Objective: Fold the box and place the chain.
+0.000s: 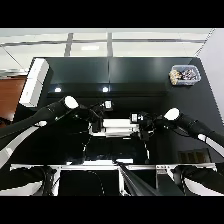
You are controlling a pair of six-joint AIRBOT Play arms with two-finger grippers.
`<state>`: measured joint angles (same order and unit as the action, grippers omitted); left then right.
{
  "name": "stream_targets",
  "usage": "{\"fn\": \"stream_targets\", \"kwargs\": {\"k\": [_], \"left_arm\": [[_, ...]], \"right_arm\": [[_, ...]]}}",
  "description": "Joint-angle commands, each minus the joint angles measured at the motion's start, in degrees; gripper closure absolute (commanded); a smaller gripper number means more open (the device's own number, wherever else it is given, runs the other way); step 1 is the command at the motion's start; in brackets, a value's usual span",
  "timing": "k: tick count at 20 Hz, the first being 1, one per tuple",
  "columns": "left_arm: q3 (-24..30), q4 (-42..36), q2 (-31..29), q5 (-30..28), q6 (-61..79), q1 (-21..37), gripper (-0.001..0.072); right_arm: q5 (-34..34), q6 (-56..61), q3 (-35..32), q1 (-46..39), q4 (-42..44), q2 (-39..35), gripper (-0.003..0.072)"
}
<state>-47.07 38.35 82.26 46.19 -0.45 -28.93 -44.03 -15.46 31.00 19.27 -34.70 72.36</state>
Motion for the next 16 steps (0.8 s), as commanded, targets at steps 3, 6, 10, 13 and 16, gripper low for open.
{"fn": "stream_targets", "kwargs": {"k": [3, 6, 10, 13, 16], "left_arm": [[-0.07, 4.61, -5.05, -1.33, -10.47, 2.14, -0.0011], [-0.07, 9.77, -11.98, 0.66, -18.99, 5.05, -0.0011], [-0.07, 10.49, -17.59, 13.97, -33.99, 8.76, 0.0093], [1.44, 3.54, -16.44, 26.12, -38.71, 7.87, 0.0679], [5.29, 3.34, -15.87, 27.65, -38.73, 2.91, 0.0681]], "right_arm": [[0.33, 0.2, 0.0, 0.02, 0.17, 0.0, 0.0273], [0.35, 0.2, 0.0, 0.02, 0.2, 0.0, 0.0272], [0.37, 0.24, 0.02, 0.02, 0.2, 0.0, 0.0272], [0.37, 0.24, 0.0, 0.02, 0.2, 0.0, 0.0272], [0.37, 0.24, 0.0, 0.02, 0.2, 0.0, 0.0273]]}}
